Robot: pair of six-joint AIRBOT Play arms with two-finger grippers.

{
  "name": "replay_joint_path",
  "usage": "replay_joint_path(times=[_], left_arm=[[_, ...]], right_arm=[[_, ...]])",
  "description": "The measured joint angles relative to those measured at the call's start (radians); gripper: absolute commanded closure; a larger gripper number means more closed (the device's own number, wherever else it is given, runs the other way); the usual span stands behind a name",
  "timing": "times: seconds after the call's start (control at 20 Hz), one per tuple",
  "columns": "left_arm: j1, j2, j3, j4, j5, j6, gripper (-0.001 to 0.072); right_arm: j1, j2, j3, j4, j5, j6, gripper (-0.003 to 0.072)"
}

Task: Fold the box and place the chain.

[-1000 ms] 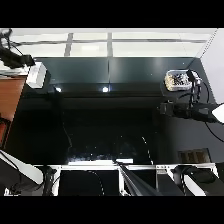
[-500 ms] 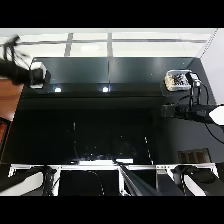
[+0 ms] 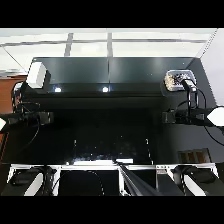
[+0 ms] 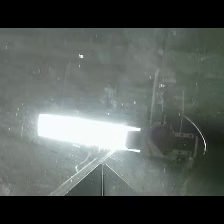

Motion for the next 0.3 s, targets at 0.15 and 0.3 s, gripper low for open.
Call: replay_joint_path(times=[0.15,0.3], left_arm=[[-0.003,0.037,-0.025,-0.001,0.011,0.000,0.0685],[-0.003,0.051,-0.035,-0.002,0.017,0.000,0.0685]], right_arm=[[0.000,0.000,0.000,0.001,0.008,0.002,0.0672],[0.000,0.000,0.000,0.002,0.010,0.003,0.0672]])
